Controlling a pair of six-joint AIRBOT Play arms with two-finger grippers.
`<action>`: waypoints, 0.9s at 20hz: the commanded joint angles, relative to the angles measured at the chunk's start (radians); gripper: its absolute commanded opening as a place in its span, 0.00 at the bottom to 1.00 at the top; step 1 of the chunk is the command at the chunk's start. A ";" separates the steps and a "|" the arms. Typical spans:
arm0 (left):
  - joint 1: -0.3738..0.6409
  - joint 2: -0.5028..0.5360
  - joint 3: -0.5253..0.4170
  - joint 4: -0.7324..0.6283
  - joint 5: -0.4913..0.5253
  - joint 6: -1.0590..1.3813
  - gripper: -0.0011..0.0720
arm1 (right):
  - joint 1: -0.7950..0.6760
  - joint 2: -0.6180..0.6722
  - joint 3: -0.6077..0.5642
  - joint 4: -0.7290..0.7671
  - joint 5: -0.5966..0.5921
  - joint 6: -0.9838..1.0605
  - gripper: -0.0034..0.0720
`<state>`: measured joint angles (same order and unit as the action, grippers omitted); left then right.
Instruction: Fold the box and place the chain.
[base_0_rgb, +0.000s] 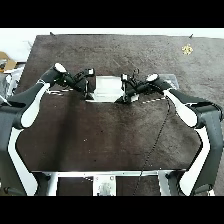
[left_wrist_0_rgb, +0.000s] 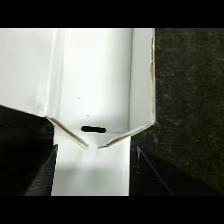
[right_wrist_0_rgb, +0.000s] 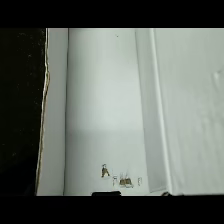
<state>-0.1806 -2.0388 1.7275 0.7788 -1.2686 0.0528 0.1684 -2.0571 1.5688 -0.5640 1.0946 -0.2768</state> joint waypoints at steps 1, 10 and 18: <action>0.001 0.000 0.000 -0.039 0.021 0.000 0.69 | 0.001 0.000 0.000 0.000 0.000 0.000 0.64; -0.046 -0.006 0.000 -0.045 -0.001 0.001 0.48 | 0.001 0.000 0.000 0.000 0.000 0.000 0.64; -0.109 -0.006 0.000 -0.022 0.034 -0.001 0.20 | 0.001 0.000 0.000 0.000 0.000 0.000 0.64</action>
<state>-0.2779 -2.0445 1.7279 0.7345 -1.2381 0.0528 0.1684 -2.0571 1.5688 -0.5644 1.0954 -0.2779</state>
